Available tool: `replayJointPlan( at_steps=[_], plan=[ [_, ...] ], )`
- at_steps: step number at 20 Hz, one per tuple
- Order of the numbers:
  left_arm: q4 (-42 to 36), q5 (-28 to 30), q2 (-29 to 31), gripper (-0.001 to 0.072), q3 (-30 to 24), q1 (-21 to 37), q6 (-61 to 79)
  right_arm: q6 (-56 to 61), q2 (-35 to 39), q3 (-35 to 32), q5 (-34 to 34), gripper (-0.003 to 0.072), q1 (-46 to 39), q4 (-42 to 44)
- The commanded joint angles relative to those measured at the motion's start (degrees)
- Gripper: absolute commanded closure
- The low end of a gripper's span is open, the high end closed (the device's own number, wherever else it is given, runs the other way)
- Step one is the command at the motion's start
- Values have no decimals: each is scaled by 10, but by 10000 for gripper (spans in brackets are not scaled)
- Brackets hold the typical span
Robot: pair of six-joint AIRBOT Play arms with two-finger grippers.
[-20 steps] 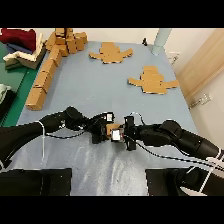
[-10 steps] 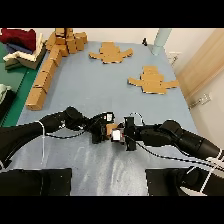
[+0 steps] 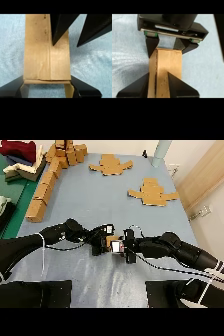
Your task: Fold the box.
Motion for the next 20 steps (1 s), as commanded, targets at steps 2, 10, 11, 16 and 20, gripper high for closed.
replayJointPlan(
  at_steps=[2, 10, 11, 16, 20],
  plan=[
    [0, 0, 0, 194, 0, 0, 0, 3, 4, 0, -5, 345, 0, 2],
    [0, 0, 0, 194, 0, 0, 0, 54, 43, 0, -4, 681, -6, -4],
    [0, 0, 0, 193, 0, 0, 0, 57, 35, 0, -5, 681, -6, -4],
    [0, 0, 0, 194, 0, 0, 0, 58, 2, 0, -4, 681, -5, -1],
    [0, 0, 0, 194, 0, 0, 0, 58, -2, 0, -4, 681, -5, -2]
  ],
)
